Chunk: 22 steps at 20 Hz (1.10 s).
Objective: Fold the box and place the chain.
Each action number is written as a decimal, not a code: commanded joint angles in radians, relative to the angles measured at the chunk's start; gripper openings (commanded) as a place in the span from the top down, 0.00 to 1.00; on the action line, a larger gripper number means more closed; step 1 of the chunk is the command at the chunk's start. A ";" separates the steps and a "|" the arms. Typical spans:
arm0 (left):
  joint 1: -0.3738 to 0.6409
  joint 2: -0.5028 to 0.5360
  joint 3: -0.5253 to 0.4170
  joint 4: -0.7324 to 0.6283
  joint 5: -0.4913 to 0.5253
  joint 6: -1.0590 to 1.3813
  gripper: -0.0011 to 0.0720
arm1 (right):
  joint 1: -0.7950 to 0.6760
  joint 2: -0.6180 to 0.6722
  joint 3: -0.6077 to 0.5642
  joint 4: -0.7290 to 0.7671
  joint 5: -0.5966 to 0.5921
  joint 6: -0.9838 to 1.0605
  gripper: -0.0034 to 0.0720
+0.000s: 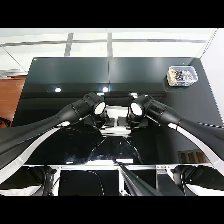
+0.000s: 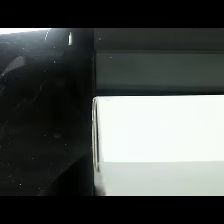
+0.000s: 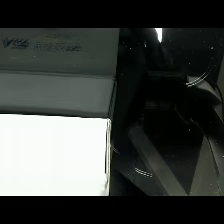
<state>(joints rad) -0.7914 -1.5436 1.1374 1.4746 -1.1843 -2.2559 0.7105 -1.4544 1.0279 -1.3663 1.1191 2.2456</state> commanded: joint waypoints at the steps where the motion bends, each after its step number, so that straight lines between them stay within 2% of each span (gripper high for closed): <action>1: 0.000 -0.001 0.001 0.001 0.001 0.000 0.95 | 0.002 -0.001 0.000 0.004 -0.008 -0.001 0.75; 2: 0.000 -0.001 0.001 0.001 0.001 0.000 0.94 | 0.002 -0.001 0.000 0.005 -0.012 -0.001 0.67; 9: 0.000 -0.001 0.001 0.001 0.001 0.000 0.94 | 0.002 -0.019 0.000 0.003 -0.004 -0.002 0.68; 11: 0.000 -0.001 0.001 0.000 0.001 0.000 0.94 | 0.002 -0.022 0.000 0.003 -0.005 -0.002 0.71; 12: 0.000 -0.001 0.001 0.000 0.001 0.000 0.94 | 0.002 -0.022 0.000 0.002 -0.005 -0.004 0.82; 14: 0.000 -0.001 0.001 0.000 0.001 0.000 0.94 | 0.002 -0.022 0.000 0.003 -0.004 -0.005 0.84; 15: 0.000 -0.001 0.001 0.000 0.001 0.000 0.94 | 0.002 -0.022 0.000 0.003 -0.005 -0.005 0.93; 21: 0.000 -0.001 0.001 0.000 0.001 0.000 0.94 | 0.002 -0.021 0.000 0.002 -0.005 -0.001 0.93; 22: 0.000 -0.001 0.001 0.000 0.001 0.000 0.94 | 0.002 -0.020 0.001 0.003 -0.005 -0.001 0.79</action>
<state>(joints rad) -0.7914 -1.5436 1.1374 1.4750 -1.1828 -2.2559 0.7116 -1.4761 1.0279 -1.3628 1.1137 2.2436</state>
